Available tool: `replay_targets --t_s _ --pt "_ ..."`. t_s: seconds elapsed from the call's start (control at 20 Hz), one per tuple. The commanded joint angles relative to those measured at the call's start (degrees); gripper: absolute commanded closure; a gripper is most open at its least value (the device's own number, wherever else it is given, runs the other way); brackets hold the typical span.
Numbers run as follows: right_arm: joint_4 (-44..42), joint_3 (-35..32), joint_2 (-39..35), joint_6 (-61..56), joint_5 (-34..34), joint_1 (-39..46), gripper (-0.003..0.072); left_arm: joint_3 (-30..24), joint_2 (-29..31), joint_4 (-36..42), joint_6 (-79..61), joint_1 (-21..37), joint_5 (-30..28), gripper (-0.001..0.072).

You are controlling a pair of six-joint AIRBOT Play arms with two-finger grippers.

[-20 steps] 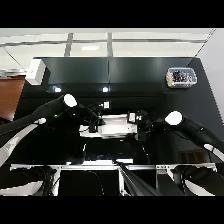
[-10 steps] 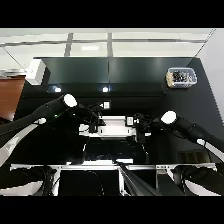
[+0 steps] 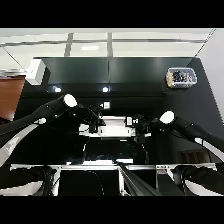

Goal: Fold the box and place the chain.

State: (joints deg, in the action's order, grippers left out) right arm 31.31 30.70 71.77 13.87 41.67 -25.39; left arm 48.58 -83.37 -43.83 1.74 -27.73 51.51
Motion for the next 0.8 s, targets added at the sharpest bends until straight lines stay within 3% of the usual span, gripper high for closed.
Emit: replay_targets --t_s 0.0,0.45,0.55,0.65,0.7,0.75 --pt "0.2 0.2 0.3 -0.6 -0.2 0.0 -0.0019 0.0 0.0 0.0 0.0 0.0 -0.1 0.0683" --pt "0.4 0.7 0.8 -2.3 -0.8 0.0 -0.0019 0.0 0.0 0.0 0.0 0.0 -0.1 0.0683" --pt "0.4 0.7 0.8 -2.3 -0.8 0.0 0.0142 0.0 0.0 0.0 0.0 0.0 -0.1 0.0683" --pt "0.4 0.7 0.8 -2.3 -0.8 0.0 0.0146 0.3 0.0 -0.2 0.2 0.1 0.0 0.0681" --pt "0.4 0.7 0.8 -2.3 -0.8 0.0 0.0146 0.9 0.1 -0.2 0.7 0.3 0.4 0.0641" --pt "0.3 0.7 0.8 -2.3 -0.8 0.0 0.0146 1.9 0.3 -0.7 2.4 0.6 1.4 0.0450"
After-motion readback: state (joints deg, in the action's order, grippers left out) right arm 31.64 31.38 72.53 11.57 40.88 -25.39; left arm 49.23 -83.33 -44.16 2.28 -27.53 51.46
